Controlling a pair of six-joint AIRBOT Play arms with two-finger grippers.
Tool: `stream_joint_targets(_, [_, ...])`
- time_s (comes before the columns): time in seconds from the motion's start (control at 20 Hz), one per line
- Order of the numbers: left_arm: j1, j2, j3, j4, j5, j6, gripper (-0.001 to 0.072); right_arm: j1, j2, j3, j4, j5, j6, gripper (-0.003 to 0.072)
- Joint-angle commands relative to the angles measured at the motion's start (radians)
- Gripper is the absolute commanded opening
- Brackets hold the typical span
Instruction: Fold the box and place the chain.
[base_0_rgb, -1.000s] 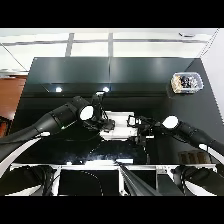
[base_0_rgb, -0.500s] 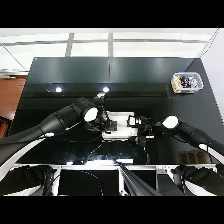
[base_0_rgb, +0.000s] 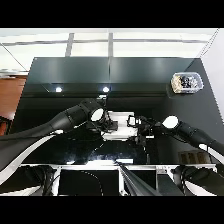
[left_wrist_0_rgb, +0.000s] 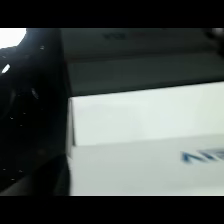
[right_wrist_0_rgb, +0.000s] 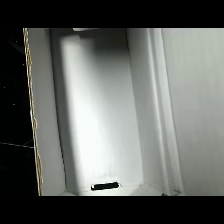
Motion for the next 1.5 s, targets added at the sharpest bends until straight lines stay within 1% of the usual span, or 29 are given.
stream_joint_targets(0.0, [-0.003, -0.031, 0.005, 0.045, -0.024, -0.037, 0.0343, -0.001, 0.0, 0.0, -0.001, 0.001, -0.001, 0.0473])
stream_joint_targets(0.2, [-0.013, -0.033, 0.005, 0.042, -0.023, -0.052, 0.0331, -0.001, 0.0, 0.0, -0.001, 0.001, -0.001, 0.0473])
stream_joint_targets(0.3, [-0.012, -0.033, 0.005, 0.043, -0.023, -0.056, 0.0274, -0.001, 0.0, 0.0, -0.001, 0.001, -0.001, 0.0474])
stream_joint_targets(0.7, [-0.019, -0.036, 0.01, 0.043, -0.023, -0.08, 0.0266, -0.001, 0.0, 0.0, -0.001, 0.001, -0.001, 0.0473])
stream_joint_targets(0.75, [-0.019, -0.037, 0.01, 0.045, -0.023, -0.089, 0.0174, -0.001, 0.0, 0.0, -0.001, 0.001, -0.001, 0.0473])
stream_joint_targets(0.85, [-0.019, -0.04, 0.01, 0.043, -0.024, -0.088, 0.0119, -0.001, 0.0, 0.0, -0.001, 0.001, -0.001, 0.0474])
stream_joint_targets(0.9, [-0.019, -0.043, 0.01, 0.042, -0.031, -0.088, 0.007, -0.001, 0.0, 0.0, -0.001, 0.001, -0.001, 0.0474])
stream_joint_targets(0.95, [-0.021, -0.044, 0.01, 0.042, -0.031, -0.088, 0.0047, -0.001, 0.0, 0.0, -0.001, 0.001, -0.001, 0.0473])
stream_joint_targets(1.05, [-0.023, -0.044, 0.01, 0.042, -0.031, -0.088, 0.0048, -0.001, 0.0, 0.0, -0.001, 0.001, -0.001, 0.0474])
stream_joint_targets(1.1, [-0.023, -0.044, 0.011, 0.042, -0.03, -0.087, 0.0059, -0.001, 0.0, 0.0, -0.001, 0.001, -0.001, 0.0473])
stream_joint_targets(1.2, [-0.023, -0.044, 0.016, 0.042, -0.027, -0.089, 0.035, -0.001, 0.0, 0.0, -0.001, 0.001, 0.0, 0.0474])
stream_joint_targets(1.25, [-0.023, -0.043, 0.021, 0.042, -0.029, -0.088, 0.0373, -0.001, 0.0, 0.0, -0.001, 0.001, -0.001, 0.0473])
stream_joint_targets(1.45, [-0.023, -0.046, 0.028, 0.05, -0.038, -0.089, 0.0373, -0.001, 0.0, 0.0, -0.001, 0.001, -0.001, 0.0474])
